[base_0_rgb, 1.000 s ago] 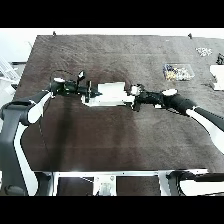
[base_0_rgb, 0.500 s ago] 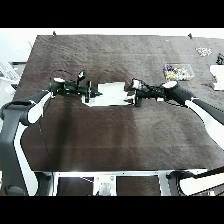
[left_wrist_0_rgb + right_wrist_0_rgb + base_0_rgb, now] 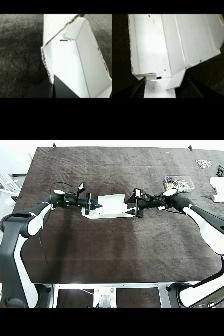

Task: Fold the box and place the chain.

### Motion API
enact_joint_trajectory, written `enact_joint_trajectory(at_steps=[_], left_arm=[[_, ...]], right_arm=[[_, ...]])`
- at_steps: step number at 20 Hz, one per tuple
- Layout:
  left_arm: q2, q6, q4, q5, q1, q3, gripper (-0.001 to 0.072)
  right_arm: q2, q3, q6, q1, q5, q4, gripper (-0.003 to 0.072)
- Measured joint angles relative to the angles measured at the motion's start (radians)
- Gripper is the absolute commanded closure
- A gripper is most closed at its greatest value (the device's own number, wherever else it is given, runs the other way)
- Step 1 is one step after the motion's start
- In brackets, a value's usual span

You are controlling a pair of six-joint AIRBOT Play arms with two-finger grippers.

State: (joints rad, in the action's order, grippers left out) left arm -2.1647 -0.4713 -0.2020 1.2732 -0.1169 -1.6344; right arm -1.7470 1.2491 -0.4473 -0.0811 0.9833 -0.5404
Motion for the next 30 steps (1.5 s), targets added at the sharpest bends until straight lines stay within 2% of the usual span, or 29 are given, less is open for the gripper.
enact_joint_trajectory(at_steps=[7, 12, 15, 21, 23, 24, 26, 30], left_arm=[[0.000, 0.000, 0.000, 0.000, 0.000, 0.000, 0.0689], [0.000, 0.000, 0.000, 0.000, 0.000, 0.000, 0.0689], [0.000, 0.000, 0.000, 0.000, 0.000, 0.000, 0.0689], [0.000, 0.000, 0.000, 0.001, 0.000, 0.000, 0.0689], [0.000, 0.000, 0.000, 0.001, 0.000, 0.000, 0.0689], [0.000, 0.000, 0.000, 0.001, 0.000, 0.000, 0.0689], [0.000, 0.000, 0.000, 0.001, 0.000, 0.000, 0.0689], [0.000, 0.000, 0.000, 0.001, 0.000, 0.000, 0.0689]], right_arm=[[-0.033, 0.043, 0.058, 0.026, 0.056, -0.078, 0.0058], [0.009, 0.043, 0.141, 0.064, 0.094, -0.150, 0.0059], [0.043, 0.013, 0.179, 0.063, 0.132, -0.160, 0.0105], [0.137, -0.083, 0.214, 0.037, 0.154, -0.106, 0.0102], [0.152, -0.114, 0.206, 0.013, 0.148, -0.097, 0.0094], [0.157, -0.129, 0.196, -0.005, 0.142, -0.092, 0.0063], [0.163, -0.158, 0.172, -0.041, 0.125, -0.087, 0.0063], [0.167, -0.200, 0.124, -0.094, 0.005, -0.077, 0.0062]])
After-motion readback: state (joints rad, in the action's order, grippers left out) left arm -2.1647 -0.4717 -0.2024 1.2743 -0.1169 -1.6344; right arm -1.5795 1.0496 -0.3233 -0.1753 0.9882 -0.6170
